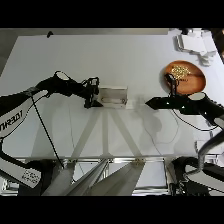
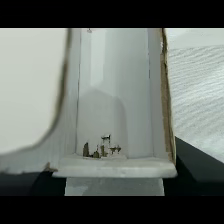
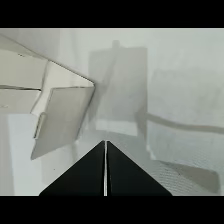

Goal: Fold the box and place the chain.

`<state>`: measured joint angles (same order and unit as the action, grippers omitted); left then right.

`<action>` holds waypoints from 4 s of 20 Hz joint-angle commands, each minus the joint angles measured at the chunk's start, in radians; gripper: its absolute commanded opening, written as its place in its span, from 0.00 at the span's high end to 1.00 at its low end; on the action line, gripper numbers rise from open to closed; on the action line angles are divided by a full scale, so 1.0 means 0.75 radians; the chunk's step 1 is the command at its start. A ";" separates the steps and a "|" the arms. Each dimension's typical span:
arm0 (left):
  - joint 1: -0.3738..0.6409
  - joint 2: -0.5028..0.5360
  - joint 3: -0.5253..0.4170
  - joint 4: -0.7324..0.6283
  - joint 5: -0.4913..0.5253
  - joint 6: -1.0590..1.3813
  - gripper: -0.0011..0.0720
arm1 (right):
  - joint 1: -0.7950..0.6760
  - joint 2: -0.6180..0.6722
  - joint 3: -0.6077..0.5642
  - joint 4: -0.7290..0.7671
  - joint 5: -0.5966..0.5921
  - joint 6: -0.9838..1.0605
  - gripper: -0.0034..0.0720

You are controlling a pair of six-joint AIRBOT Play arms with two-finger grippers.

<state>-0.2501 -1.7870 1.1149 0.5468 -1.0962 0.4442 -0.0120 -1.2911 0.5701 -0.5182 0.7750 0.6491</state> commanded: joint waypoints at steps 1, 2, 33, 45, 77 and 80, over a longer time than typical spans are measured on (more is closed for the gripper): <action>0.001 0.001 0.000 0.000 0.001 0.001 0.69 | 0.057 -0.090 0.000 0.084 -0.005 0.011 0.95; 0.001 0.001 0.000 0.000 0.001 0.000 0.69 | 0.096 -0.121 0.000 0.145 -0.006 -0.030 0.95; 0.001 0.001 0.000 0.000 0.001 0.001 0.69 | 0.247 -0.147 0.001 0.329 -0.149 -0.026 0.95; 0.001 0.001 0.000 0.000 0.001 0.001 0.69 | 0.149 -0.030 0.002 0.159 -0.142 0.083 0.95; 0.001 0.001 0.000 0.000 0.001 0.001 0.69 | 0.234 0.123 0.005 -0.014 -0.100 0.174 0.94; 0.001 0.001 0.000 0.000 0.001 0.000 0.69 | 0.234 0.123 0.005 -0.150 -0.136 0.259 0.94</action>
<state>-0.2508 -1.7870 1.1145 0.5457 -1.0950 0.4438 0.1642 -1.2007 0.5735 -0.5114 0.7044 0.7731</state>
